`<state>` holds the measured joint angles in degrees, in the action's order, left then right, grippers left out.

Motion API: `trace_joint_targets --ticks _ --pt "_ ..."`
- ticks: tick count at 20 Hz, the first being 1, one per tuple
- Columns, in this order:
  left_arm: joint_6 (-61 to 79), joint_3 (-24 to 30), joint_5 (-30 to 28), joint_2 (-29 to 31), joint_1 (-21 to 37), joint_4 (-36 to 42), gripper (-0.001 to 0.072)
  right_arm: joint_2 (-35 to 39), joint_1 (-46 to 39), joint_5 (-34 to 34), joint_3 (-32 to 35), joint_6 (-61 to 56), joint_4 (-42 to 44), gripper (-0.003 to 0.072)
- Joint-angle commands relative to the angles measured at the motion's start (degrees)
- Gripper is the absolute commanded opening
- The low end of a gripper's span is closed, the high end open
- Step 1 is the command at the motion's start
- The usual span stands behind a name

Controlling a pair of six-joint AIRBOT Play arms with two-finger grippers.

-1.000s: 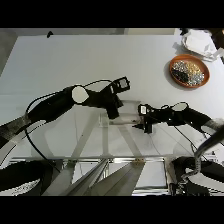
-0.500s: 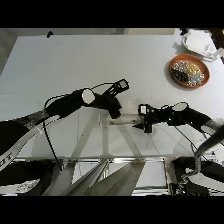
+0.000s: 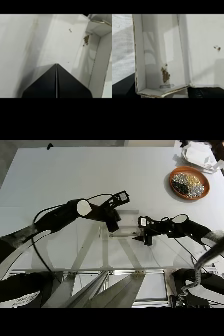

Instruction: Fold the box and place the chain.

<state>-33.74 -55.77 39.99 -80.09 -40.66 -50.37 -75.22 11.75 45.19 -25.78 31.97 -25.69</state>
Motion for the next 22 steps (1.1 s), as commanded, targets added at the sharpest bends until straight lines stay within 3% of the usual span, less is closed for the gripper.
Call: trace_joint_targets --ticks 1,3,7,17,22 --pt "-0.5 0.0 7.1 6.1 0.0 -9.0 0.0003 0.0 0.0 0.0 0.0 0.0 0.0 0.0411" --pt "-1.3 0.0 12.6 9.6 0.0 -13.3 0.0003 0.0 0.0 0.0 0.0 0.0 0.0 0.0411" --pt "-1.2 0.1 21.3 12.4 0.0 -13.3 0.0000 0.0 0.0 0.0 0.0 0.0 0.0 0.0411" --pt "1.4 17.7 -5.6 12.3 0.0 -6.7 0.0001 0.0 0.0 0.0 0.0 0.0 0.0 0.0411" --pt "1.5 22.9 -12.1 11.9 0.8 -6.3 0.0001 0.0 0.0 0.0 0.0 0.0 0.0 0.0411"
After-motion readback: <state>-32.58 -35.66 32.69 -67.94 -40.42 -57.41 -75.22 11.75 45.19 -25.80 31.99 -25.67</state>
